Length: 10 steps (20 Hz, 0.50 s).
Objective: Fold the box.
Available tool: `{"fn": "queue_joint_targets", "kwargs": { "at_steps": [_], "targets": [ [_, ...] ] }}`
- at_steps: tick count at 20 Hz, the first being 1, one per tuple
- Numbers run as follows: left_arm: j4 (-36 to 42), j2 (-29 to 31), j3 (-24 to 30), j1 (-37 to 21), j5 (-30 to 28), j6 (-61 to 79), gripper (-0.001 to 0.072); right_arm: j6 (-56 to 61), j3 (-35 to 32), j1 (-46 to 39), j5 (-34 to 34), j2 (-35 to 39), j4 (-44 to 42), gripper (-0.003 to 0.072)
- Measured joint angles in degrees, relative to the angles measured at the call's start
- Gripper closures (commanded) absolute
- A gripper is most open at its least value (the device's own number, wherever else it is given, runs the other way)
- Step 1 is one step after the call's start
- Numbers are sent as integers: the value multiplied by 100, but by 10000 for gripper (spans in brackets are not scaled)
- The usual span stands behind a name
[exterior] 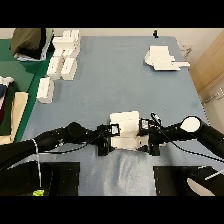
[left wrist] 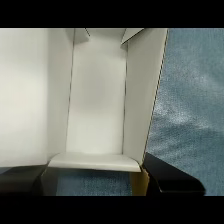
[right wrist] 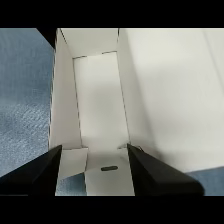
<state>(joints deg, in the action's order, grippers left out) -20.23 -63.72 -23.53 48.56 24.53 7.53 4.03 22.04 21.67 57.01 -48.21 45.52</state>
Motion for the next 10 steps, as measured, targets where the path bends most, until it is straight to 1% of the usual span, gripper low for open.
{"fn": "queue_joint_targets", "kwargs": {
  "at_steps": [4, 6, 7, 8, 9, 10],
  "targets": [
    [0, 0, 0, 0, 0, -2, 245, 122, -24, 35, -39, 0, 52, -12],
    [2, 0, 0, 0, 0, -4, 244, 157, -26, 39, -42, 0, 68, 20],
    [2, 0, 0, 0, 0, -4, 245, 173, -31, 42, -42, 0, 76, 166],
    [9, 0, 0, 0, 2, -11, 244, 236, -33, 42, -39, 0, 81, 251],
    [9, 0, 0, 2, 4, -11, 245, 243, -33, 44, -37, -2, 133, 312],
    [11, 0, 0, 2, 11, -11, 245, 262, -28, 44, -4, 0, 210, 462]
  ]
}}
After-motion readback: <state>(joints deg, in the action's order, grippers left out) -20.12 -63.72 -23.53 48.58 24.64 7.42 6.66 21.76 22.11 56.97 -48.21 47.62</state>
